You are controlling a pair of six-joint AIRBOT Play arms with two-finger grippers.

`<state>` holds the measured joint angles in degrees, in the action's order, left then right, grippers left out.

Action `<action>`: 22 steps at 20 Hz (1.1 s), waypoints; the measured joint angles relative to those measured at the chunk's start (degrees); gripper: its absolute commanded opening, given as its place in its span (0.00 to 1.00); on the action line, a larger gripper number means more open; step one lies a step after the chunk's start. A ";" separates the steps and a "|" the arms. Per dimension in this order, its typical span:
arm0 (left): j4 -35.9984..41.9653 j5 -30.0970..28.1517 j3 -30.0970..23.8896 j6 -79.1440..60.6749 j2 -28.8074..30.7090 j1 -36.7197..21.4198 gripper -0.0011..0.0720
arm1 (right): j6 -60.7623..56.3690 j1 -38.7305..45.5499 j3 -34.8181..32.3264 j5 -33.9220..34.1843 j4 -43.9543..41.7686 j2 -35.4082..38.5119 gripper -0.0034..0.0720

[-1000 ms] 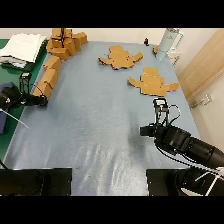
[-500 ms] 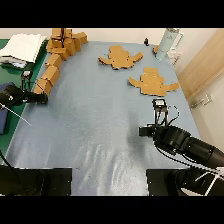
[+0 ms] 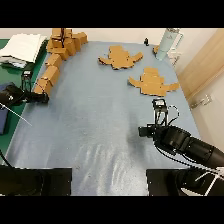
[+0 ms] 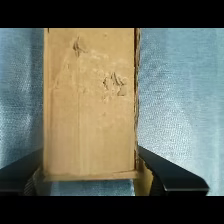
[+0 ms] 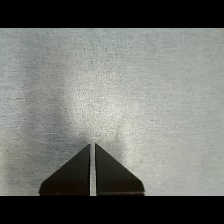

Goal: Fold the box.

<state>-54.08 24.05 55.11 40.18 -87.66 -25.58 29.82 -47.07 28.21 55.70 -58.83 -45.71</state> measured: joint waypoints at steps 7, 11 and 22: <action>-12.20 29.14 4.57 11.69 7.37 -5.42 0.98 | 2.40 -0.02 0.00 -0.46 0.00 -0.04 0.09; -10.67 43.98 9.64 19.21 13.68 -4.98 0.03 | 6.75 0.22 0.07 -3.21 -0.13 -0.11 0.05; 0.09 42.49 12.87 28.81 20.44 30.71 0.03 | 31.17 12.98 23.34 -3.65 -21.38 -19.61 0.05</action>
<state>-54.00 66.54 67.99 68.99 -67.22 5.13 60.99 -34.09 51.55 52.05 -80.20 -65.32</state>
